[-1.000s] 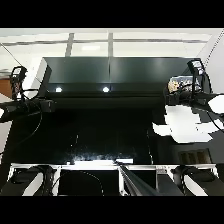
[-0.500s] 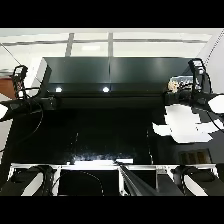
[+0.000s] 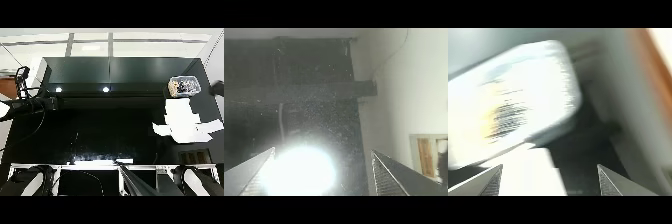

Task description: Fold the box and place the chain.

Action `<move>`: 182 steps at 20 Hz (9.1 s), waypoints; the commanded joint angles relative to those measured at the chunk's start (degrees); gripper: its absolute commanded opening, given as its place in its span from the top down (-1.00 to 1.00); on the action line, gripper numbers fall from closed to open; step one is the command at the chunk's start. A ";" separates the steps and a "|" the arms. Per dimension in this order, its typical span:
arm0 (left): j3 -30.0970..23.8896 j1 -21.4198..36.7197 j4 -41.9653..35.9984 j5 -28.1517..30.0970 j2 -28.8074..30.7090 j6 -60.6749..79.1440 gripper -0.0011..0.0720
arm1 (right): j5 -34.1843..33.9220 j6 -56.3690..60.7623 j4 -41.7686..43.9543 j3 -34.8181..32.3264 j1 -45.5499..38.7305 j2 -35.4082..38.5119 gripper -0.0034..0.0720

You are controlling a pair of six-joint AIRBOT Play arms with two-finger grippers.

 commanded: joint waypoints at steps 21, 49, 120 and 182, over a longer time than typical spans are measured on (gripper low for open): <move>0.00 0.02 -1.66 0.44 -0.09 -0.04 -0.95 | 47.63 -36.46 22.73 21.68 -30.21 -49.07 -0.51; 0.00 0.02 -1.18 0.96 -0.37 0.00 -0.95 | 53.44 -39.98 38.62 10.82 -4.76 -38.40 0.81; -1.27 -16.63 -41.42 -28.30 -41.48 57.40 0.90 | -1.70 -30.27 46.45 -26.36 45.38 9.86 -0.98; 2.62 -29.97 -14.51 -2.36 -28.41 70.44 0.89 | -7.87 -74.16 35.41 -26.82 72.70 -2.36 -0.97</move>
